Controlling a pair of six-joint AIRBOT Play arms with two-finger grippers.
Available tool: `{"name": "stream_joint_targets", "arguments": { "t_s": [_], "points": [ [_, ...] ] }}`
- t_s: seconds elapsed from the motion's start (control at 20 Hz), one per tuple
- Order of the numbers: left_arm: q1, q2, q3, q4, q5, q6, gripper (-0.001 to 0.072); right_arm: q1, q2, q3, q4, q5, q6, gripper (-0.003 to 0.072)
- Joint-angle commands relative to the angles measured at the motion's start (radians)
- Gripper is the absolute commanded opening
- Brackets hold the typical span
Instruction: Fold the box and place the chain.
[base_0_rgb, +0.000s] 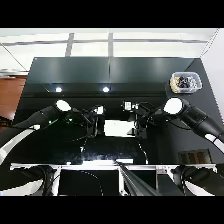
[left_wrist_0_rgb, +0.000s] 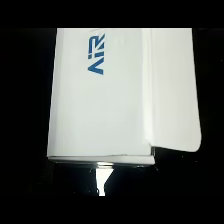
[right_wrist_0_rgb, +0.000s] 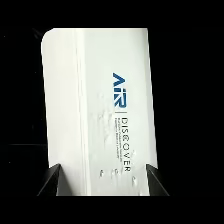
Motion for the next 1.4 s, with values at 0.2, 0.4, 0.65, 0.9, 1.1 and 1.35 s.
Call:
{"name": "stream_joint_targets", "arguments": {
  "t_s": [0.2,0.4,0.65,0.9,1.1,1.35],
  "points": [
    [0.000,-0.001,0.001,0.000,0.000,0.000,0.0448,0.006,-0.003,0.000,-0.010,-0.007,0.066,0.0239],
    [0.000,-0.001,0.001,0.000,0.000,0.000,0.0448,0.006,-0.001,0.004,-0.009,-0.009,0.077,0.0238],
    [0.000,-0.001,0.001,0.000,0.000,0.000,0.0448,0.004,0.004,0.013,-0.009,-0.011,0.081,0.0239],
    [0.000,-0.001,0.001,0.000,0.000,0.000,0.0448,0.004,0.004,0.020,-0.008,-0.008,0.080,0.0239],
    [0.000,-0.001,0.001,0.000,0.000,-0.001,0.0448,0.004,0.004,0.037,-0.009,-0.011,0.080,0.0240],
    [0.000,-0.001,0.001,0.000,0.000,-0.001,0.0448,0.004,0.004,0.039,-0.010,-0.014,0.080,0.0239]
  ]
}}
